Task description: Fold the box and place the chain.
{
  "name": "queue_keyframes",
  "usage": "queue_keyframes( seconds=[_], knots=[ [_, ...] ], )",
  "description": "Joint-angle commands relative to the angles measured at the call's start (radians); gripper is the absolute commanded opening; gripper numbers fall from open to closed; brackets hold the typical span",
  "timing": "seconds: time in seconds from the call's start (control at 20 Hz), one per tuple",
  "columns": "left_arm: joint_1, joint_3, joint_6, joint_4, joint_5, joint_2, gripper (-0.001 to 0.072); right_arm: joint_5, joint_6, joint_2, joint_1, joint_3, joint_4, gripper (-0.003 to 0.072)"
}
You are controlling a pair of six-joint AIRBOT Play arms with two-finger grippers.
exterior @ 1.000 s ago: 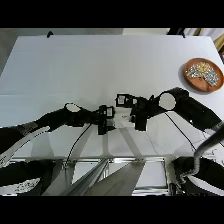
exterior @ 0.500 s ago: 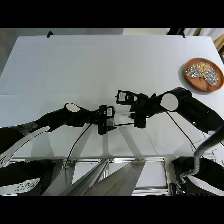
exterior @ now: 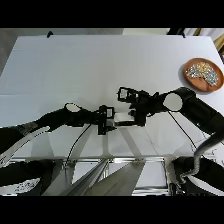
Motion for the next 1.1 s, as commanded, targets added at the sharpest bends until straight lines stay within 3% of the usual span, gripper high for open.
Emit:
queue_keyframes(
  seconds=[0.0, 0.9, 1.05],
  knots=[
    [0.000, 0.001, 0.000, -0.001, 0.003, 0.001, 0.0254, 0.008, 0.000, -0.001, 0.001, -0.002, 0.018, 0.0213],
    [0.000, 0.001, 0.000, 0.000, 0.003, 0.001, 0.0254, -0.081, -0.003, -0.001, 0.001, -0.089, 0.030, 0.0210],
    [0.000, 0.001, 0.000, -0.001, 0.003, 0.001, 0.0254, -0.082, -0.003, -0.001, 0.001, -0.090, 0.030, 0.0151]
  ],
)
